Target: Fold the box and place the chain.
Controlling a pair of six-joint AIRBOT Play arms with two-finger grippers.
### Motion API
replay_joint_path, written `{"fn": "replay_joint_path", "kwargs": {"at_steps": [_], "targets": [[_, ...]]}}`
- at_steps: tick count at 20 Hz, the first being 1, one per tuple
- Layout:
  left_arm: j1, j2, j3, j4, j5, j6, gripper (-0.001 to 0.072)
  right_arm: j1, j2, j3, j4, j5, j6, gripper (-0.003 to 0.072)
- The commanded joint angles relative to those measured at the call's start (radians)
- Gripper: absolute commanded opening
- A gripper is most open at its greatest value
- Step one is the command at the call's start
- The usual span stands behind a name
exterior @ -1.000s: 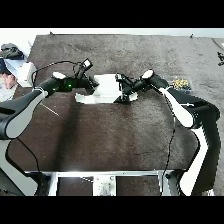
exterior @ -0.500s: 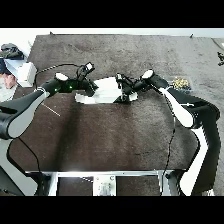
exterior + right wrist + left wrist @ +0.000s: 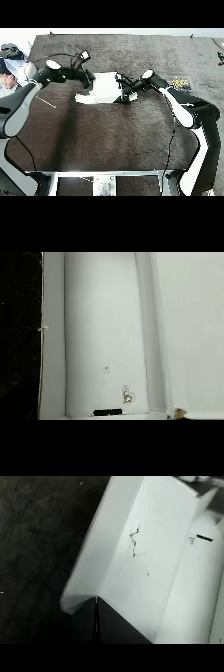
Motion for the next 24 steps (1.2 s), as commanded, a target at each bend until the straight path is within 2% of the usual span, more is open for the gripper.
{"fn": "replay_joint_path", "kwargs": {"at_steps": [1, 3, 4, 5, 6, 9, 10, 11, 18, 24], "targets": [[0.039, 0.037, 0.048, 0.036, -0.164, 0.075, 0.0012, 0.0, 0.0, 0.0, 0.001, 0.0, 0.002, 0.0536], [0.04, 0.059, 0.048, 0.158, -0.206, 0.082, 0.0015, 0.0, 0.0, 0.0, 0.001, 0.0, 0.002, 0.0536], [0.04, 0.059, 0.048, 0.206, -0.245, 0.087, 0.0175, 0.0, 0.0, 0.0, 0.001, 0.0, 0.002, 0.0536], [0.04, 0.053, 0.046, 0.242, -0.287, 0.092, 0.0543, 0.0, 0.0, 0.0, 0.001, 0.0, 0.002, 0.0536], [0.04, 0.053, 0.033, 0.264, -0.304, 0.092, 0.0641, 0.0, 0.0, 0.0, 0.001, 0.0, 0.002, 0.0536], [0.039, 0.053, -0.033, 0.309, -0.296, 0.152, 0.0646, 0.0, 0.0, 0.0, 0.001, 0.0, 0.002, 0.0536], [0.039, 0.053, -0.055, 0.311, -0.28, 0.152, 0.0714, 0.0, 0.0, 0.0, 0.001, 0.0, 0.002, 0.0536], [0.039, 0.053, -0.077, 0.311, -0.262, 0.153, 0.072, 0.0, 0.0, 0.0, 0.001, 0.0, 0.002, 0.0536], [-0.046, 0.053, -0.13, 0.38, -0.14, 0.151, 0.072, 0.0, 0.0, 0.0, 0.001, 0.0, 0.002, 0.0535], [-0.056, 0.023, -0.129, 0.366, -0.127, 0.133, 0.072, 0.0, 0.0, 0.0, 0.001, 0.0, 0.002, 0.0536]]}}
